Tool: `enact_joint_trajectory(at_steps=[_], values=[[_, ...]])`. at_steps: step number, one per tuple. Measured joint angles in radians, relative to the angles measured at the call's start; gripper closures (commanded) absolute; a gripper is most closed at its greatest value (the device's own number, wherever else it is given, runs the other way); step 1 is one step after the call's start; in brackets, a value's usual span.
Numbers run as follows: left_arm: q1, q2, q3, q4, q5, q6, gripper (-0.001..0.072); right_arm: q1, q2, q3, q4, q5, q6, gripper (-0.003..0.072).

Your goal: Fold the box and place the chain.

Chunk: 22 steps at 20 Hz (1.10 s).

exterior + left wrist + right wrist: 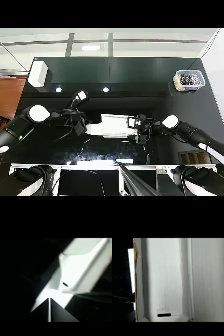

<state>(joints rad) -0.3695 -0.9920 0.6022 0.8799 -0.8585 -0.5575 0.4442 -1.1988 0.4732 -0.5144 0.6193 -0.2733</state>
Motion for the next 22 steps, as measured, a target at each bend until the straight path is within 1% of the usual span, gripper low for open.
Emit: enact_joint_trajectory(at_steps=[1,2,3,5,9,13,17,18,20,21,22], values=[[0.003,0.003,-0.005,0.000,-0.023,0.037,0.0157,0.000,0.000,0.000,0.000,0.000,0.000,0.0520],[0.003,0.005,-0.010,0.000,-0.035,0.088,0.0144,0.000,0.000,0.000,0.001,0.000,0.000,0.0520],[-0.001,0.005,-0.013,0.003,-0.041,0.148,0.0145,0.000,0.000,0.000,0.001,0.000,0.000,0.0520],[-0.012,-0.005,-0.013,0.005,-0.012,0.252,0.0144,0.000,0.000,0.000,0.001,0.000,0.000,0.0519],[-0.025,-0.074,0.000,-0.003,0.006,0.376,0.0145,0.000,0.000,0.000,0.001,0.000,0.000,0.0519],[-0.038,-0.143,0.006,-0.084,0.007,0.518,0.0145,0.000,0.000,0.000,0.001,0.000,0.000,0.0519],[-0.076,-0.181,0.007,-0.119,0.016,0.589,0.0150,0.000,0.000,0.000,0.001,0.000,0.000,0.0520],[-0.083,-0.187,0.007,-0.122,0.024,0.597,0.0193,0.000,0.000,0.000,0.001,0.000,0.000,0.0519],[-0.092,-0.196,0.007,-0.121,0.038,0.607,0.0329,0.000,0.000,0.000,0.001,0.000,0.000,0.0519],[-0.095,-0.199,0.007,-0.117,0.036,0.611,0.0380,0.000,0.000,0.000,0.001,0.000,-0.001,0.0520],[-0.098,-0.202,0.007,-0.117,0.035,0.612,0.0382,0.000,0.000,0.000,0.001,0.000,0.000,0.0520]])
